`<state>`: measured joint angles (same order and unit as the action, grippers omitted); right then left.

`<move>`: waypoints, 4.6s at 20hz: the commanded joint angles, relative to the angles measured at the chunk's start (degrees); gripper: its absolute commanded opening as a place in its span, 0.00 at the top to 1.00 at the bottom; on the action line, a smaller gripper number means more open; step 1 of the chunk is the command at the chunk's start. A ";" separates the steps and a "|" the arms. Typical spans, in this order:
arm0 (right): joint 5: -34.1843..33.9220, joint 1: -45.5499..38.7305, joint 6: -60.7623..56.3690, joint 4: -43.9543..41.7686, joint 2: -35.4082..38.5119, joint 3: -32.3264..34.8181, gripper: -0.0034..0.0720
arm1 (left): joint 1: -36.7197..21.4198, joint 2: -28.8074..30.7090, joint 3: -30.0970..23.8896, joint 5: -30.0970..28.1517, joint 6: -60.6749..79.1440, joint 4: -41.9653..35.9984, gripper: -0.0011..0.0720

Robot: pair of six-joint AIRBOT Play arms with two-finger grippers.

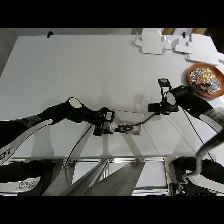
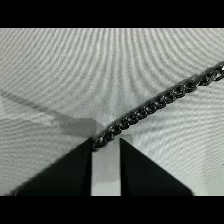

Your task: Fold the box and place the chain.

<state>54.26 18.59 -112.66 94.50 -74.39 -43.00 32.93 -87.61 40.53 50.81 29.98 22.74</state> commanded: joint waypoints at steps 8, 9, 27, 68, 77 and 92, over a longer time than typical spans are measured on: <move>5.29 1.44 4.74 -0.02 4.22 0.04 0.93 | 0.02 -0.04 0.02 0.00 0.02 0.00 0.70; 6.86 2.34 5.29 -0.28 6.71 0.04 0.93 | 0.02 -0.04 0.02 0.00 0.00 0.00 0.70; -0.68 39.39 -19.58 -2.78 31.65 0.04 0.93 | 0.02 -0.04 0.02 0.00 0.02 0.00 0.70; 8.11 6.23 -8.50 9.84 7.54 -8.83 0.67 | 0.02 -0.04 0.02 0.00 0.00 0.00 0.70; 5.66 6.23 -6.78 10.05 1.81 -8.83 0.49 | 0.02 -0.04 0.02 0.00 0.00 0.00 0.70; 9.07 5.79 -4.55 6.21 -1.68 -2.60 0.50 | 0.02 -0.02 0.02 0.02 0.00 0.00 0.70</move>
<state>63.96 24.40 -117.19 102.08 -75.99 -47.53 32.93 -87.61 40.53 50.83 29.98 22.74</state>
